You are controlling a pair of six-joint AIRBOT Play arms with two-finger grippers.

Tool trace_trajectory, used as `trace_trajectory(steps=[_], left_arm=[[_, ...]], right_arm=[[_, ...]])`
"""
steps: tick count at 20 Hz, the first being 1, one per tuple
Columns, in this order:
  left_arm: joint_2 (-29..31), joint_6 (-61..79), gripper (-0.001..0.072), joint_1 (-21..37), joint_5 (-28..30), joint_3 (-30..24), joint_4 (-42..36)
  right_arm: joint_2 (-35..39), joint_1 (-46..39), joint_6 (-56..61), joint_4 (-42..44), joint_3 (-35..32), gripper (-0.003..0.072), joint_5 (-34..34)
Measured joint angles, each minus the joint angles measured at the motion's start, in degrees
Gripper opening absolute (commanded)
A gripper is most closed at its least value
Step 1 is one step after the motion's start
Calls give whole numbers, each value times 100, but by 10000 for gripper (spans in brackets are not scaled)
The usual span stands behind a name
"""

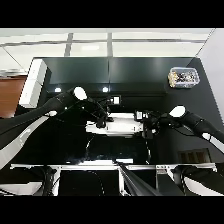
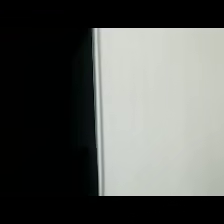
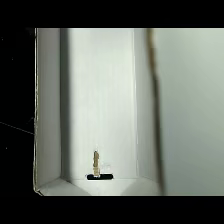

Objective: Fold the box and place the chain.

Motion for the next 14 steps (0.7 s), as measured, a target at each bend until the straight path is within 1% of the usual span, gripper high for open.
trace_trajectory(steps=[13, 14], left_arm=[[0, -2, 27, 0, 4, 0, -4], [0, -2, 27, 0, 4, 0, -4]], right_arm=[[-177, 98, -31, -22, 4, 698, -195], [-179, 101, -26, -22, 4, 645, -197]])
